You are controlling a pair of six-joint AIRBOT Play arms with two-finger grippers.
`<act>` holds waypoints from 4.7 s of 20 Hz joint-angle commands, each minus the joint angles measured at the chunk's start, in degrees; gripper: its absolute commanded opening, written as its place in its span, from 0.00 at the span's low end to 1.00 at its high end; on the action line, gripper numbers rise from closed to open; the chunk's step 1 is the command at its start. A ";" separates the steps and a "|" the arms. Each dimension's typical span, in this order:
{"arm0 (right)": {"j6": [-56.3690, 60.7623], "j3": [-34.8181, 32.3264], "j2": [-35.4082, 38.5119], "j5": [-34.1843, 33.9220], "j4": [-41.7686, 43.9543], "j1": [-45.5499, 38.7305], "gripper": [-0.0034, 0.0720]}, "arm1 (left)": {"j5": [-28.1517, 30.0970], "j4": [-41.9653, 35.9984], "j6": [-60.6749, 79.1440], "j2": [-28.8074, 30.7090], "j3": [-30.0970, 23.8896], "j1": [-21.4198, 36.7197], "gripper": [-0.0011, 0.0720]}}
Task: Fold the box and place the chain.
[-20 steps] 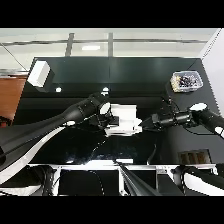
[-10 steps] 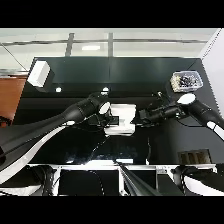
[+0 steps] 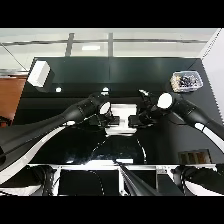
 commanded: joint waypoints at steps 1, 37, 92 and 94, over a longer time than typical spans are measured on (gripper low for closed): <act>10.93 2.14 -0.04 -1.22 -12.72 4.98 0.58 | -0.44 0.26 0.00 0.02 0.04 0.04 0.05; 30.77 8.17 -7.65 6.29 -22.43 12.00 0.44 | -0.46 0.44 -0.02 0.02 0.04 0.04 0.05; -4.28 50.88 -28.20 1.44 -27.10 -41.20 0.07 | -0.70 0.24 0.00 0.02 0.04 0.15 0.05; -6.10 52.13 -24.11 2.32 -27.06 -41.20 0.07 | -0.70 0.24 0.00 0.02 0.04 0.15 0.05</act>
